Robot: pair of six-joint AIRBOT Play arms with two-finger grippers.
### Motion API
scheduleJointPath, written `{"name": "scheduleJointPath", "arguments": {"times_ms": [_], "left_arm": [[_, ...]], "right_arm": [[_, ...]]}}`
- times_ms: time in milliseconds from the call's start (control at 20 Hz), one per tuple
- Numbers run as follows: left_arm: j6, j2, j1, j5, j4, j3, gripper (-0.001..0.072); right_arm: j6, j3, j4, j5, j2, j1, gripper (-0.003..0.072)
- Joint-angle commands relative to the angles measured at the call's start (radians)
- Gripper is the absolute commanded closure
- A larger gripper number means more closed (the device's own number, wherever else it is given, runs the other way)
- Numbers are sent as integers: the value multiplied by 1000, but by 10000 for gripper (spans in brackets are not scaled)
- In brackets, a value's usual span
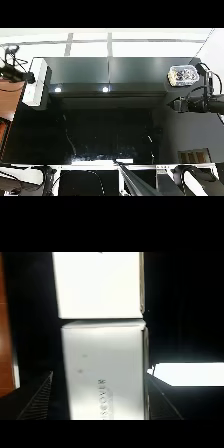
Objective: Fold the box and place the chain.
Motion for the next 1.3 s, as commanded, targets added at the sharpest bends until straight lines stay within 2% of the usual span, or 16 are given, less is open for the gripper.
{"name": "scheduleJointPath", "arguments": {"times_ms": [0, 100, 150, 250, 300, 400, 500, 600, 750, 850, 950, 1050, 1150, 1250], "left_arm": [[-97, 24, -15, -213, 6, 179, -2], [-244, 37, -46, -328, 3, 302, 2], [-292, 45, -67, -383, -5, 354, 94], [-396, 79, -117, -457, -10, 382, 575], [-404, 105, -158, -469, -29, 372, 687], [-399, 182, -269, -439, -36, 312, 686], [-348, 321, -400, -296, -32, 159, 685], [-350, 497, -515, -99, -32, -106, 685], [-362, 758, -631, 185, -43, -594, 685], [-471, 909, -663, 297, -64, -859, 685], [-526, 1033, -663, 359, -67, -1040, 685], [-515, 1107, -653, 397, -31, -1130, 685], [-515, 1132, -641, 394, 0, -1135, 684], [-513, 1137, -632, 387, 0, -1135, 684]], "right_arm": [[9, 0, -6, -8, 1, 1, 675], [58, 0, -6, 35, 1, 1, 675], [60, 0, -6, 80, 1, 1, 675], [71, 0, -6, 167, 1, 1, 676], [86, 0, -6, 186, 5, 1, 676], [90, -19, 1, 154, 49, 1, 677], [83, -87, -16, 34, 136, 1, 677], [74, -180, -46, -126, 205, 1, 677], [27, -267, -47, -305, 211, 1, 676], [-72, -272, -54, -334, 188, 29, 677], [-33, -272, -91, -348, 132, 73, 678], [-19, -272, -126, -400, 68, 106, 676], [-19, -272, -126, -438, 53, 105, 674], [-19, -272, -94, -421, 54, 105, 675]]}}
